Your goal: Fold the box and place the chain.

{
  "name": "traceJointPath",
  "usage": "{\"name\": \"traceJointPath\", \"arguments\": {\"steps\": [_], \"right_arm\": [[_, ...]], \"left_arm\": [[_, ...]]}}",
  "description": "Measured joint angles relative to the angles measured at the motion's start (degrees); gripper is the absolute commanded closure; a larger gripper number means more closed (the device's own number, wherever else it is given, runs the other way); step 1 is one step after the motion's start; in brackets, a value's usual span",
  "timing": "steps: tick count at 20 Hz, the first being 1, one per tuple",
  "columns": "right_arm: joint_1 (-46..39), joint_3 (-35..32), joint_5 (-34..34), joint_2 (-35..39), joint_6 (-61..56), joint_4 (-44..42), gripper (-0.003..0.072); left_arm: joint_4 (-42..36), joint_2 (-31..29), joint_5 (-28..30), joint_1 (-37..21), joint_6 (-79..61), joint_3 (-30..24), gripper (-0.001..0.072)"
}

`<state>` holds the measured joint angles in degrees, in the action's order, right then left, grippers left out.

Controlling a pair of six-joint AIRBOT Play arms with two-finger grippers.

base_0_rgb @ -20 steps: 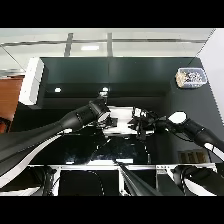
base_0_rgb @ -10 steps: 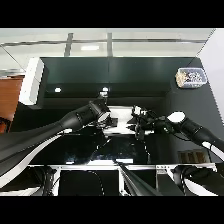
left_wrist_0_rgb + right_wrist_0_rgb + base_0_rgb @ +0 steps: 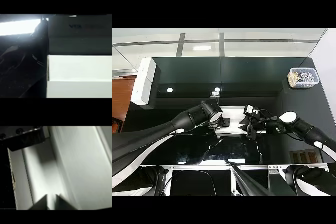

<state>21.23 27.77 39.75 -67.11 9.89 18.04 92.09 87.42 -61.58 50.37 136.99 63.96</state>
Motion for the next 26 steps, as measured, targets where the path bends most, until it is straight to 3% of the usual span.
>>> {"name": "traceJointPath", "arguments": {"steps": [4, 8, 13, 17, 21, 26], "right_arm": [[-0.2, 0.0, 0.1, 0.5, -6.9, 0.9, 0.0671], [-4.9, 2.1, 6.6, 5.0, -28.7, 6.9, 0.0671], [-22.9, 5.9, 21.2, 11.6, -59.9, 23.5, 0.0671], [-36.5, 4.3, 22.9, 12.2, -77.4, 32.0, 0.0671], [-39.2, 1.7, 25.2, 7.4, -81.9, 30.3, 0.0671], [-31.5, 0.7, 26.2, -0.3, -75.8, 22.2, 0.0671]], "left_arm": [[0.0, 0.0, 0.0, 0.0, 0.0, 0.0, 0.0681], [0.0, 0.0, 0.0, 0.0, 0.0, 0.0, 0.0681], [0.0, 0.0, 0.0, 0.0, -0.1, 0.0, 0.0681], [0.0, 0.0, 0.1, 0.0, -0.1, 0.0, 0.0681], [0.0, 0.0, 0.1, 0.0, 0.0, 0.0, 0.0681], [0.0, 0.0, 0.1, 0.0, 0.0, 0.0, 0.0681]]}}
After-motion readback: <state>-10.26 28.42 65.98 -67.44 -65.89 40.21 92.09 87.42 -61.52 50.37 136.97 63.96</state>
